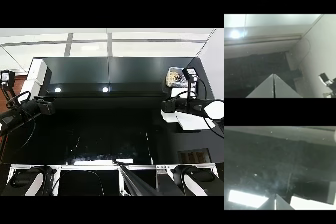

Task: Fold the box and place the chain.

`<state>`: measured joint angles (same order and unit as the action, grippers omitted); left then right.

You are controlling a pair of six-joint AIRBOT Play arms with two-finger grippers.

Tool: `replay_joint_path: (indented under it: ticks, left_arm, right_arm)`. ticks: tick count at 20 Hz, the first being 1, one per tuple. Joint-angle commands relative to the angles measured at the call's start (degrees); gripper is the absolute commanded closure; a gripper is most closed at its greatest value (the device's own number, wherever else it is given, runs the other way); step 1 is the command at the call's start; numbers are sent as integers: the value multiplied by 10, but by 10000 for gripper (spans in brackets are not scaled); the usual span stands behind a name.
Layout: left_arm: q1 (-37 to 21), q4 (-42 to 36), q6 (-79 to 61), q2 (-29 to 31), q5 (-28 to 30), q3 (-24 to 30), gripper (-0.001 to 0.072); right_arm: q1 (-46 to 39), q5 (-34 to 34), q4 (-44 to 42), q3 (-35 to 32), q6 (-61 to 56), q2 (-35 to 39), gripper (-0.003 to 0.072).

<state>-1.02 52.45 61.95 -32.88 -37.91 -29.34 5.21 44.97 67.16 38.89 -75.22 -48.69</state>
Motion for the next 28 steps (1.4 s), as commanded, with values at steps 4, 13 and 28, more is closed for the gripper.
replay_joint_path:
  ticks: [4, 13, 28]
  left_arm:
    - [0, 0, 0, 0, 0, 0, 683]
    - [0, 0, 0, 0, 0, 0, 682]
    - [0, -35, 0, 0, 34, 0, 682]
  right_arm:
    - [0, 32, -21, 0, 0, 0, 672]
    - [0, -5, -22, 0, 0, -1, 672]
    - [-586, 14, 92, 106, -41, -120, -34]
